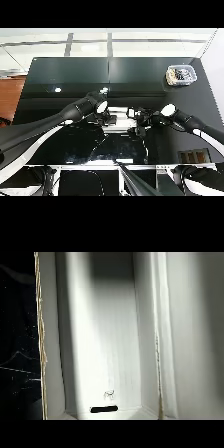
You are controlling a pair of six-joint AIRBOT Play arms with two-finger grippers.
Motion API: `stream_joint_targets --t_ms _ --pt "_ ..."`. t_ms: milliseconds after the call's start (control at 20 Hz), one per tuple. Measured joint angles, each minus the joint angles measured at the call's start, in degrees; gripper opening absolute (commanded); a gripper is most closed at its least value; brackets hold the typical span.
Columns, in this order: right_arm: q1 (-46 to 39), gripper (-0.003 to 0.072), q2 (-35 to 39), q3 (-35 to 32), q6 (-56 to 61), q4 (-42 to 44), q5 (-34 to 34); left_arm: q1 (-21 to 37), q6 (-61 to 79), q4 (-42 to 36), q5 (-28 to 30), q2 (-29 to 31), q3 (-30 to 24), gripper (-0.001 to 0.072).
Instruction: Fold the box and place the chain.
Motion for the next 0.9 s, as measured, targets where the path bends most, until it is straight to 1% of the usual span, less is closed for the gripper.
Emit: stream_joint_targets --t_ms 100,250,300,350,400,450,500,550,600,650,700,900 --pt "0.00 0.0188 0.00 0.00 0.02 0.00 0.04 0.00 -0.02 -0.31 -0.35 -0.04 0.42 0.0022" --pt "-0.02 0.0188 0.00 0.00 0.04 -0.04 0.09 -0.07 -0.22 -0.28 -0.13 -0.13 0.72 0.0022" --pt "-0.02 0.0188 0.00 0.00 0.04 -0.02 0.09 -0.11 -0.17 -0.33 -0.15 -0.15 0.76 0.0039" --pt "-0.02 0.0188 0.00 0.00 0.04 -0.04 0.09 -0.15 0.00 -0.44 -0.15 -0.15 0.81 0.0227" --pt "-0.02 0.0188 0.00 0.00 -0.04 -0.09 0.07 -0.20 0.22 -0.87 0.15 -0.15 0.83 0.0454" --pt "0.00 0.0188 0.00 0.00 -0.04 -0.02 0.02 -0.24 0.20 -1.66 0.57 -0.15 0.87 0.0519" --pt "0.00 0.0188 0.00 0.00 -0.04 -0.02 0.00 -0.24 0.17 -1.79 0.55 -0.15 0.87 0.0517" --pt "0.00 0.0188 0.00 0.00 -0.04 -0.02 0.00 -0.28 0.20 -1.68 0.17 -0.15 0.87 0.0498" --pt "0.00 0.0188 0.00 0.00 -0.04 -0.02 0.00 -0.26 0.20 -1.49 0.28 -0.15 0.87 0.0385" --pt "0.00 0.0188 0.00 0.00 -0.04 -0.02 0.00 -0.24 0.17 -1.38 0.26 -0.15 0.87 0.0106" --pt "-0.02 0.0188 0.00 0.00 0.00 -0.02 0.02 -0.24 0.17 -0.85 -0.22 -0.15 0.87 0.0023" --pt "-0.02 0.0188 0.04 0.00 0.07 0.02 0.00 -0.31 0.07 -0.68 0.07 -0.15 0.85 0.0022"
